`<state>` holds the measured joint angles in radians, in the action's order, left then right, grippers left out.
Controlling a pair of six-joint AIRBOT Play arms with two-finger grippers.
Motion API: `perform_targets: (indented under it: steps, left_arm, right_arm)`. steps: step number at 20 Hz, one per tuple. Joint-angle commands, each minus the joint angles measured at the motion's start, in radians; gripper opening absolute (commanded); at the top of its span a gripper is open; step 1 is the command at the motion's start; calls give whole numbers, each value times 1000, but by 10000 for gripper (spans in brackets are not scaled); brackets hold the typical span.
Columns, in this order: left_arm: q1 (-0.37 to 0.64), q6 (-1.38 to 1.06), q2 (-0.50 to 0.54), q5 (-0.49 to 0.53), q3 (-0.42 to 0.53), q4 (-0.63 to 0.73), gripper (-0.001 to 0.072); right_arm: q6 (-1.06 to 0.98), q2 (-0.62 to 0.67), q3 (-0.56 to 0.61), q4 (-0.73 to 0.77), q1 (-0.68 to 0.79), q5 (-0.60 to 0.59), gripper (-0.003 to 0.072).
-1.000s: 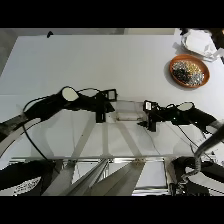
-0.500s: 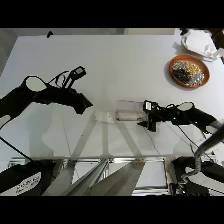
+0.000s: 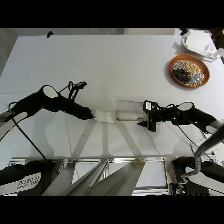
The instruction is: Fold the box and place the chain.
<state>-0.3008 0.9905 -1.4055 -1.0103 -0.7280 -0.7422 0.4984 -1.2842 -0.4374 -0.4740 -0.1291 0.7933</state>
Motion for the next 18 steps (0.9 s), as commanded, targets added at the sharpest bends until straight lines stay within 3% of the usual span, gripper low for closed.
perform_targets:
  steps: [1, 10, 11, 13, 18]
  left_arm:
    - [-66, 23, -35, 104, 3, 100, 3]
    - [-166, -52, -35, 131, -10, 264, 12]
    - [-174, -53, -31, 132, -15, 274, 25]
    - [-185, -94, -21, 130, -21, 312, 154]
    - [-211, -132, -17, 132, -31, 353, 157]
  right_arm:
    - [0, 0, 0, 0, 0, 0, 410]
    - [0, 0, 0, 0, 0, 0, 410]
    - [0, 0, 0, 0, 0, 0, 410]
    - [0, 0, 0, 0, 0, 0, 410]
    - [0, 0, 0, 0, 0, 0, 410]
